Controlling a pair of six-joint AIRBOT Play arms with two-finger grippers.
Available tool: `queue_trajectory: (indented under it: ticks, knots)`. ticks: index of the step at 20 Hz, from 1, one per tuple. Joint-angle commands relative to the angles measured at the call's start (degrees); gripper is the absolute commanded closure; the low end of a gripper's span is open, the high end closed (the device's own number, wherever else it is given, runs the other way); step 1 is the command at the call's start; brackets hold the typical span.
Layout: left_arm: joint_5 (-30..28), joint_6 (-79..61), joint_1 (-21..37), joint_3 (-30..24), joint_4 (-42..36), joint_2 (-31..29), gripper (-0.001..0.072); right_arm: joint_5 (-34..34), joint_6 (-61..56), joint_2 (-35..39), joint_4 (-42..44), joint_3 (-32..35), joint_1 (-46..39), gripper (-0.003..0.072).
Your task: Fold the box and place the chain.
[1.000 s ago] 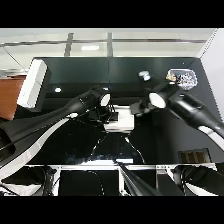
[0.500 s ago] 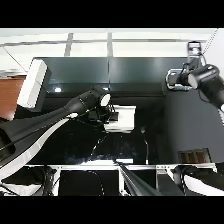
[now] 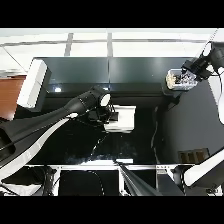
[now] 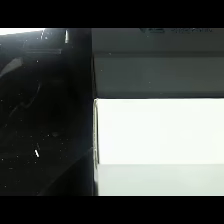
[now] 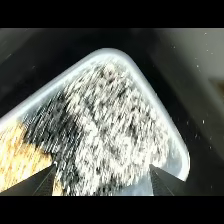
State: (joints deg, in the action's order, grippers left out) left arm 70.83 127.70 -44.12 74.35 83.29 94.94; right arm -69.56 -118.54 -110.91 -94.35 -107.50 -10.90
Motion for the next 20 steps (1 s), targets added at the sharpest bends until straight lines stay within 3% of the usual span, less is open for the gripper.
queue_trajectory:
  ticks: [1,6,7,9,10,17,20]
  knots:
    - [0.4,0.0,0.0,0.0,0.0,0.0,0.0679,-4.8,-1.0,-7.7,2.4,-9.0,-1.6,0.0021]
    - [0.3,0.0,0.0,0.0,0.0,0.0,0.0679,-4.2,-0.5,-10.4,2.5,-9.0,-1.8,0.0022]
    - [0.3,0.0,0.0,0.0,0.0,0.0,0.0679,-4.6,0.8,-10.7,2.8,-9.0,-1.8,0.0068]
    - [0.1,0.0,0.0,0.0,0.0,0.0,0.0679,-5.6,2.0,-10.1,2.9,-9.0,-2.0,0.0627]
    - [0.2,0.0,0.0,0.0,0.0,0.0,0.0679,-6.1,3.8,-9.2,2.9,-9.0,-2.1,0.0670]
    - [0.1,0.0,0.0,0.0,0.0,0.0,0.0679,-6.4,19.8,6.1,1.8,-9.0,-1.8,0.0672]
    - [0.2,0.0,0.0,0.0,0.0,0.0,0.0679,-4.5,24.8,15.5,10.0,-9.0,-1.4,0.0672]
